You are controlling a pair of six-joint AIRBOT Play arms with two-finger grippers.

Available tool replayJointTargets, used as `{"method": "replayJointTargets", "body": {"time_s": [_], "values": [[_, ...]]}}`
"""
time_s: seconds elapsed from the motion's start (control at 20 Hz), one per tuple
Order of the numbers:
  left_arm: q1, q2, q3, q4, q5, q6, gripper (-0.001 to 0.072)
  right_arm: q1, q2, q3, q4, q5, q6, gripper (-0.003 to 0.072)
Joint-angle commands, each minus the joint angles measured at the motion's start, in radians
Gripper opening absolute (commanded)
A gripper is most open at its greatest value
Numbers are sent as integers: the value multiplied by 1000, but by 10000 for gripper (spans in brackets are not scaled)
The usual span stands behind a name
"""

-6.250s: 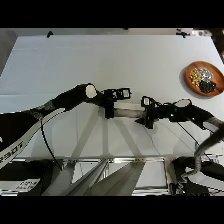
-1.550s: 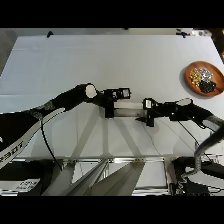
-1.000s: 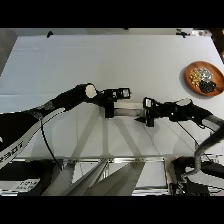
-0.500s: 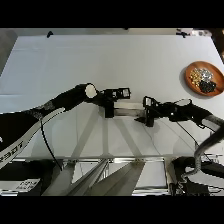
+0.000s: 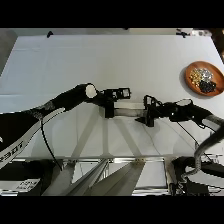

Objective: Fold the box and place the chain.

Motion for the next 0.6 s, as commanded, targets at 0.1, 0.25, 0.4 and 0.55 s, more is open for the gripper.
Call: {"method": "replayJointTargets", "body": {"time_s": [0.1,0.25,0.4,0.55], "values": [[0,0,0,2,0,0,14,-9,1,0,2,13,3,556],[0,0,0,2,0,1,14,-9,1,0,3,14,-3,535],[0,0,0,2,0,0,14,-8,1,0,3,13,-52,535],[0,0,0,2,0,1,14,11,1,0,3,-2,-84,534]]}}
